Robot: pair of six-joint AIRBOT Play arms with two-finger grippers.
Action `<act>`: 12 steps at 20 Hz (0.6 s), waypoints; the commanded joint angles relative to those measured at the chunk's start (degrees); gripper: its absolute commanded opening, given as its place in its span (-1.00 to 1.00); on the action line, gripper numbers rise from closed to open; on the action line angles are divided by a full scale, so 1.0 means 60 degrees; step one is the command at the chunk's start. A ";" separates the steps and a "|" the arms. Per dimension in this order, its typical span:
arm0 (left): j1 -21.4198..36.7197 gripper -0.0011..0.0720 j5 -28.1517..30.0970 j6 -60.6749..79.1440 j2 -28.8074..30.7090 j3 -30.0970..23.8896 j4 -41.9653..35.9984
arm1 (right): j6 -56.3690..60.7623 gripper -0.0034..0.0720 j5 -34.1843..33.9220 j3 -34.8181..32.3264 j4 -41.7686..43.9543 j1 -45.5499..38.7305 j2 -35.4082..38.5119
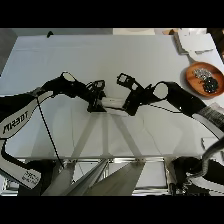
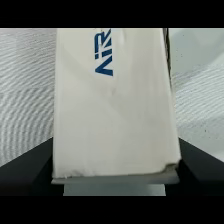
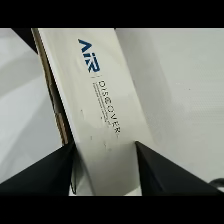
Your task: Fold the box and place the chain.
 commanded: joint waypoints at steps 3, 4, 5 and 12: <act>0.0004 0.03 -0.0007 -0.0040 0.0004 0.0007 -0.0007 | 0.0000 0.37 0.0488 -0.0007 0.0015 0.0011 0.0007; 0.0004 0.03 -0.0007 -0.0040 0.0004 0.0007 -0.0007 | 0.0000 0.37 0.0517 -0.0007 0.0015 0.0011 0.0007; 0.0004 0.03 -0.0007 -0.0040 0.0004 0.0007 -0.0007 | 0.0000 0.38 0.0528 -0.0007 0.0015 0.0011 0.0007; 0.0004 0.03 -0.0007 -0.0036 0.0004 0.0007 -0.0007 | 0.0401 0.61 0.0743 -0.0004 -0.0211 0.0000 0.0466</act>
